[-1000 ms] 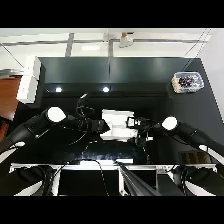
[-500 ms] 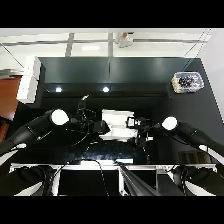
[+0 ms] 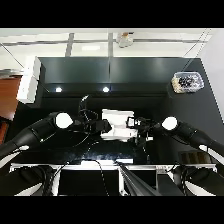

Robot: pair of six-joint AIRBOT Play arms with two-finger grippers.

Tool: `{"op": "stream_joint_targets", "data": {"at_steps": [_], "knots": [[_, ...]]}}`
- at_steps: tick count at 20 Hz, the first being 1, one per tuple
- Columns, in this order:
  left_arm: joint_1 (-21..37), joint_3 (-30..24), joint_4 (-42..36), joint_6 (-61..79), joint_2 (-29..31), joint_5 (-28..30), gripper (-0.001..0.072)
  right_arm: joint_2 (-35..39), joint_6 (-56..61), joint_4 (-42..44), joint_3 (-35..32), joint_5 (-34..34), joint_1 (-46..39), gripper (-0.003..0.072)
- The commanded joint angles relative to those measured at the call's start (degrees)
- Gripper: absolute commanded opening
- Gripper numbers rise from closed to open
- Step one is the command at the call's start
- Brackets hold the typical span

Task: Fold the box and place the chain.

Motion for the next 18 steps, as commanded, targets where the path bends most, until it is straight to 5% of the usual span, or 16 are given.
{"op": "stream_joint_targets", "data": {"at_steps": [1, 18], "knots": [[-0.3, 0.1, 1.2, -1.4, -0.2, 0.7, 0.0626, 0.0, 0.0, 0.0, 0.0, -0.2, 0.1, 0.0333], [-0.7, 0.9, 4.2, -2.0, -2.6, 1.8, 0.0627, 0.0, 0.0, 0.0, 0.0, -0.9, 0.1, 0.0333]]}}
